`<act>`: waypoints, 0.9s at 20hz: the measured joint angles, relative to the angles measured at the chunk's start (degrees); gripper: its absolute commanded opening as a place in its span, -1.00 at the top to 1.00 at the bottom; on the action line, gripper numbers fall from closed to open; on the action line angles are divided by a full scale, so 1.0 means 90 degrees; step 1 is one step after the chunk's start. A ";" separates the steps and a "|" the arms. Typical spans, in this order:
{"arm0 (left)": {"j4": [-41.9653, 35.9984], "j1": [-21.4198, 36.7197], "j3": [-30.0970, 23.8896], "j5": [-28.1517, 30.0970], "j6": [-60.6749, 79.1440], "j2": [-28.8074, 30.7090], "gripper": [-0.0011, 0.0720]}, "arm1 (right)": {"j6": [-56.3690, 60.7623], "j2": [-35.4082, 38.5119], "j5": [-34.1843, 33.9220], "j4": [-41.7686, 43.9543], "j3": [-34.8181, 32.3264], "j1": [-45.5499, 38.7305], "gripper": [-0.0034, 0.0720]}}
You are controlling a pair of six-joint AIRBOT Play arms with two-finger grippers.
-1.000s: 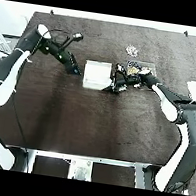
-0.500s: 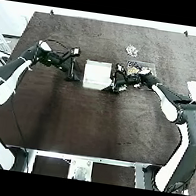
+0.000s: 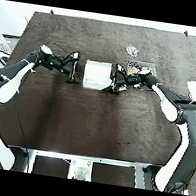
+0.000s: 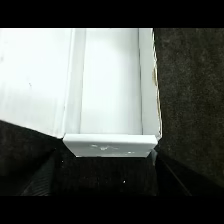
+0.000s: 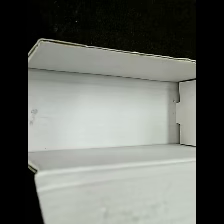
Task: Fold the box and place the chain.
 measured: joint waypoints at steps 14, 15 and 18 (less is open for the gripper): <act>-0.0209 0.0012 0.0010 0.0073 0.0350 -0.0051 -1.00 | 0.0002 0.0000 -0.0007 0.0002 0.0000 0.0000 -0.65; -0.0214 0.0012 0.0010 0.0078 0.0345 -0.0051 -1.00 | 0.0002 0.0000 -0.0007 0.0002 0.0000 0.0000 -0.65; -0.0221 0.0012 0.0010 0.0073 0.0284 -0.0051 -1.00 | 0.0002 0.0000 -0.0007 0.0002 0.0000 0.0000 -0.65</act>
